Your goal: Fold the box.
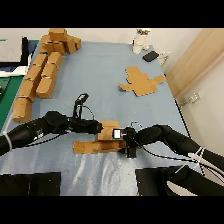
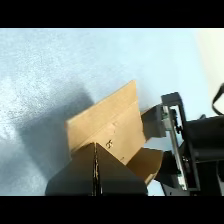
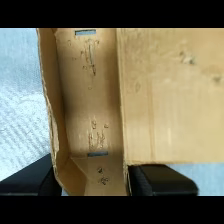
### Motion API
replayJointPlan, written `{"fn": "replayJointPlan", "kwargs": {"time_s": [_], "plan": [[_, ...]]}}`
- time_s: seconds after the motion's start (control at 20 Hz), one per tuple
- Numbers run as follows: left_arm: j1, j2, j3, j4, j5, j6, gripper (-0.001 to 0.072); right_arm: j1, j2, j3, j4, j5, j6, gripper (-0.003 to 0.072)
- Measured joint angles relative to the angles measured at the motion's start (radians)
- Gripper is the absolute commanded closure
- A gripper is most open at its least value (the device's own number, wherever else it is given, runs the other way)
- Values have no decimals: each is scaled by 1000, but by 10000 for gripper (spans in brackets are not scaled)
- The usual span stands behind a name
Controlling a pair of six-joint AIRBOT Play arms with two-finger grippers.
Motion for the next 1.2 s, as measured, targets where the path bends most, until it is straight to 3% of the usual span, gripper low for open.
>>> {"fn": "replayJointPlan", "kwargs": {"time_s": [0.3,0.75,0.95,1.2], "plan": [[0,-129,56,46,-97,-14,702,0,0,0,0,-4,0,186],[88,-154,92,106,-224,-33,702,0,0,0,0,-5,0,186],[164,-71,93,39,-338,124,702,0,0,0,0,-4,0,186],[257,122,50,-4,-512,404,702,0,0,0,-1,-4,0,186]]}}
